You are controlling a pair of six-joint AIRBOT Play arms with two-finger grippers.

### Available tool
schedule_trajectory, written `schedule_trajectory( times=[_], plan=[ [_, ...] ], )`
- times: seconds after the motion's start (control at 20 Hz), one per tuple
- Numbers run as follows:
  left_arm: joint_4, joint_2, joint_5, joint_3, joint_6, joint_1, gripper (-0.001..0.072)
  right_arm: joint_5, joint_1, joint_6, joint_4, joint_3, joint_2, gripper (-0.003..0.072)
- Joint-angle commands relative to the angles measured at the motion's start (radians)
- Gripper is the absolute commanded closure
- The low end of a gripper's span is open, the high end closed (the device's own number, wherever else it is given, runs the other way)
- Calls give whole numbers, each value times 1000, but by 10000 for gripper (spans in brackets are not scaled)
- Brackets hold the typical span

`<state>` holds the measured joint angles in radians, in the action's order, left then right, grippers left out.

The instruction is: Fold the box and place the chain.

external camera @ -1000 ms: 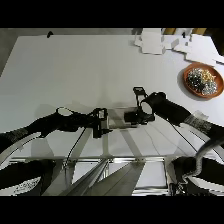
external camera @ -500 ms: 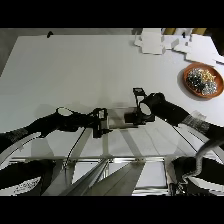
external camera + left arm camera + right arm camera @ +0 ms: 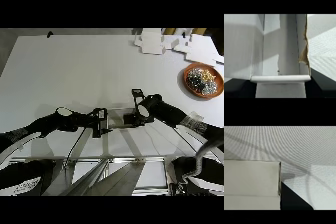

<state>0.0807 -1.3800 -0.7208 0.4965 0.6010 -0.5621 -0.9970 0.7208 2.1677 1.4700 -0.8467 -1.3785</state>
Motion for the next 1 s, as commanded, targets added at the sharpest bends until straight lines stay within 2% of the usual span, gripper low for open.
schedule_trajectory(
  times=[0.0, 0.05, 0.1, 0.15, 0.25, 0.35, 0.5, 0.55, 0.6, 0.65, 0.7, 0.75, 0.95],
  plan=[
    [-2, 0, -2, 0, 1, 0, 498, 10, 1, -21, 13, -1, 11, 657],
    [-2, 0, -2, 0, 1, 0, 498, 4, 1, -45, 31, -1, 24, 529],
    [-2, 0, -2, 0, 1, 0, 498, -8, 1, -71, 54, -1, 41, 370],
    [-2, 0, -2, 0, 1, 0, 498, -21, 1, -102, 78, -1, 61, 335],
    [-2, 0, -2, 0, 1, 0, 498, -98, 1, -222, 98, -1, 119, 320],
    [-2, 0, -2, 0, 1, 0, 498, -196, -6, -316, 97, -8, 188, 224],
    [-2, 0, -2, 0, 1, 0, 498, -373, -61, -445, 98, -111, 256, 224],
    [-2, 0, -2, 0, 1, 0, 498, -390, -100, -510, 106, -168, 266, 234],
    [-2, 0, -2, 0, 1, 0, 498, -377, -147, -549, 121, -220, 268, 239],
    [-2, 0, -2, 0, 1, 0, 498, -335, -214, -569, 140, -269, 268, 291],
    [-2, 0, -2, 0, 1, 0, 498, -283, -289, -586, 145, -305, 268, 306],
    [-2, 0, -2, 0, 1, 0, 498, -245, -377, -619, 142, -337, 266, 306],
    [-2, 0, -2, 0, 1, 0, 498, -233, -719, -748, 137, -509, 174, 306]
  ],
)
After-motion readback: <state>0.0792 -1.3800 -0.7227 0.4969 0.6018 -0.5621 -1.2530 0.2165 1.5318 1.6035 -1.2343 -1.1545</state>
